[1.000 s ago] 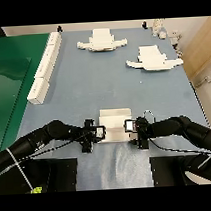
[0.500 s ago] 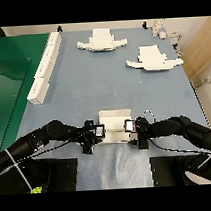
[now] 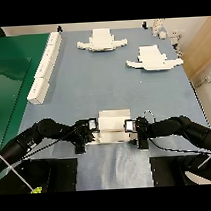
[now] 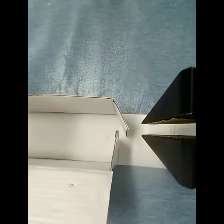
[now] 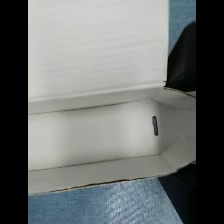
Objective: Fold the box.
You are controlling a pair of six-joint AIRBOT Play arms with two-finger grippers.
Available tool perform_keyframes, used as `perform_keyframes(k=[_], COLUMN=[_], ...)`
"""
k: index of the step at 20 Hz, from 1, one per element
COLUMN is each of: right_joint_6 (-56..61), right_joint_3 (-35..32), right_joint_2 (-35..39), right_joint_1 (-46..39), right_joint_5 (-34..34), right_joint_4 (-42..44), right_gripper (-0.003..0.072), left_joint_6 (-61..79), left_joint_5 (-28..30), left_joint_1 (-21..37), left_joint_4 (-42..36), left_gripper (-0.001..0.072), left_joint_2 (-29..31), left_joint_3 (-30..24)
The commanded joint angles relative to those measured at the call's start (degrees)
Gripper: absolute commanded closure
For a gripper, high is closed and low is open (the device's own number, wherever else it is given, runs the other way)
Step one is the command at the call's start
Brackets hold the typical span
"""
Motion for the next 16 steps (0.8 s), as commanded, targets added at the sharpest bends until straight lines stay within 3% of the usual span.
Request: perform_keyframes(k=[1, 2, 3, 4, 8, 10, 11, 12, 16], right_joint_6=[0.00, 0.00, 0.02, 0.02, 0.02, 0.02, 0.02, 0.02, 0.02], right_joint_3=[0.02, 0.02, 0.02, 0.02, 0.02, 0.02, 0.02, 0.02, 0.02], right_joint_2=[0.00, 0.00, 0.00, 0.00, 0.00, 0.00, 0.00, 0.00, 0.00], right_joint_1=[-0.02, -0.02, -0.02, -0.02, -0.02, -0.02, -0.02, -0.02, -0.02], right_joint_5=[-0.02, -0.02, -0.02, -0.02, -0.02, -0.02, -0.02, -0.02, -0.02], right_joint_4=[-0.02, -0.02, -0.02, -0.02, -0.02, -0.04, -0.02, -0.04, -0.02], right_gripper=[0.0140, 0.0140, 0.0140, 0.0140, 0.0140, 0.0140, 0.0140, 0.0140, 0.0140], left_joint_6=[-0.59, -0.52, -0.48, 0.22, 8.28, 8.44, 8.44, 8.61, 11.23], left_joint_5=[0.24, 1.92, 3.54, 4.31, 4.83, 8.33, 9.77, 10.34, 10.43], left_joint_1=[1.14, 1.03, 0.61, 0.04, -2.99, -4.09, -4.55, -4.94, -7.02], left_joint_4=[0.74, 0.35, -0.37, -1.53, -8.04, -8.98, -8.98, -8.96, -12.79], left_gripper=[0.0600, 0.0556, 0.0410, 0.0405, 0.0426, 0.0427, 0.0454, 0.0613, 0.0614], left_joint_2=[0.50, 0.42, -0.02, -0.68, -3.85, -5.01, -5.25, -5.25, -6.01], left_joint_3=[0.00, 0.00, 0.00, 0.00, 0.02, 0.07, 0.07, 0.07, 0.07])
